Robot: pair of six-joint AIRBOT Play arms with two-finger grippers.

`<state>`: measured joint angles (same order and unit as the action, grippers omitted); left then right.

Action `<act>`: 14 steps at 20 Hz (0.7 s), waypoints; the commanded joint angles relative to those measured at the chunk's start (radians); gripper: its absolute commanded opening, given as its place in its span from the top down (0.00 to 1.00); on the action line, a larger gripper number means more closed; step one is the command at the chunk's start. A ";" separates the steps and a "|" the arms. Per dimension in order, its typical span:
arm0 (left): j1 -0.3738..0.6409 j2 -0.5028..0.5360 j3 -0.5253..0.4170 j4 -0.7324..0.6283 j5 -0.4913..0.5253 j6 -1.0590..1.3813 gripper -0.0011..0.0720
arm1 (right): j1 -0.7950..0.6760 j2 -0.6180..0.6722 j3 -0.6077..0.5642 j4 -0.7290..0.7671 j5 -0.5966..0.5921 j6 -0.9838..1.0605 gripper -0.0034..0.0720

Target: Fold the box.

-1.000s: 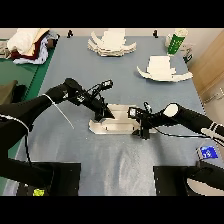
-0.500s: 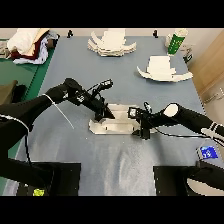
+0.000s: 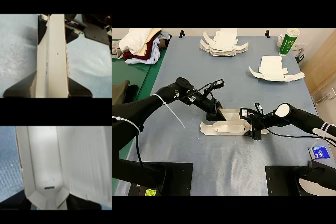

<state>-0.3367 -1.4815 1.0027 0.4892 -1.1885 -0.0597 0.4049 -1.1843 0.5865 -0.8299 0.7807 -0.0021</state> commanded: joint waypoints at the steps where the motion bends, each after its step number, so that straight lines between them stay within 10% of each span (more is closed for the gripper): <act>1: 0.040 0.062 0.003 0.132 0.000 -0.182 0.43 | 0.000 0.000 0.000 0.000 0.000 0.001 0.26; 6: 0.081 0.251 0.003 0.377 -0.121 -0.542 0.43 | 0.000 0.000 0.000 0.000 0.000 0.001 0.26; 8: 0.075 0.291 0.002 0.369 -0.254 -0.681 0.86 | 0.000 0.000 0.000 0.000 0.000 0.001 0.26; 10: 0.026 0.299 -0.003 0.338 -0.302 -0.859 0.97 | 0.000 0.000 0.000 0.000 0.000 0.001 0.26; 14: -0.129 0.264 0.024 0.230 0.003 -0.924 0.97 | 0.000 0.000 0.000 0.000 0.000 0.001 0.26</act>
